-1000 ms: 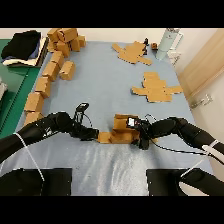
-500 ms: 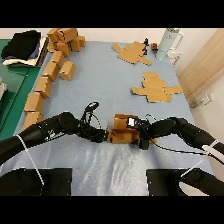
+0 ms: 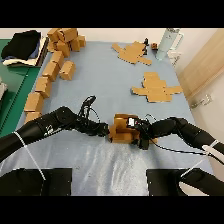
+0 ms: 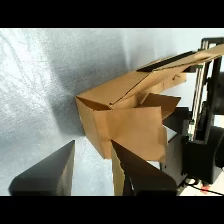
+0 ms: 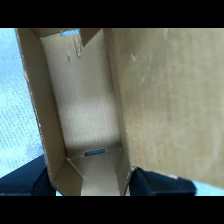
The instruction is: Fold the box.
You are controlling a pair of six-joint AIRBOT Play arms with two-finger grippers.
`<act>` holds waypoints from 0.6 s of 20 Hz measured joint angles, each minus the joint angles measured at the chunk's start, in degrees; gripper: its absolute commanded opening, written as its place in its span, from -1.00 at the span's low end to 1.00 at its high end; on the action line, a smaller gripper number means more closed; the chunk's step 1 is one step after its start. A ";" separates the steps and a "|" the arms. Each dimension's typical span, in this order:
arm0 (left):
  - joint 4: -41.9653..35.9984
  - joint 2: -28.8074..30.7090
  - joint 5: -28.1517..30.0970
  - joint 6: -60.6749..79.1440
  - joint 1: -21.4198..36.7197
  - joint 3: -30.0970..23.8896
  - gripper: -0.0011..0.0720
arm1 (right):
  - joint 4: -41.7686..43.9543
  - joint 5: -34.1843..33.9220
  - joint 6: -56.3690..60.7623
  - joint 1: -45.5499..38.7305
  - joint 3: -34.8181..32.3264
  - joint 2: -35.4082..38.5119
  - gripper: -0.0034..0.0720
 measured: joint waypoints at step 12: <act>-4.94 -2.97 4.70 0.72 -3.41 0.55 0.68 | -0.02 -0.02 0.00 0.00 0.00 0.00 0.43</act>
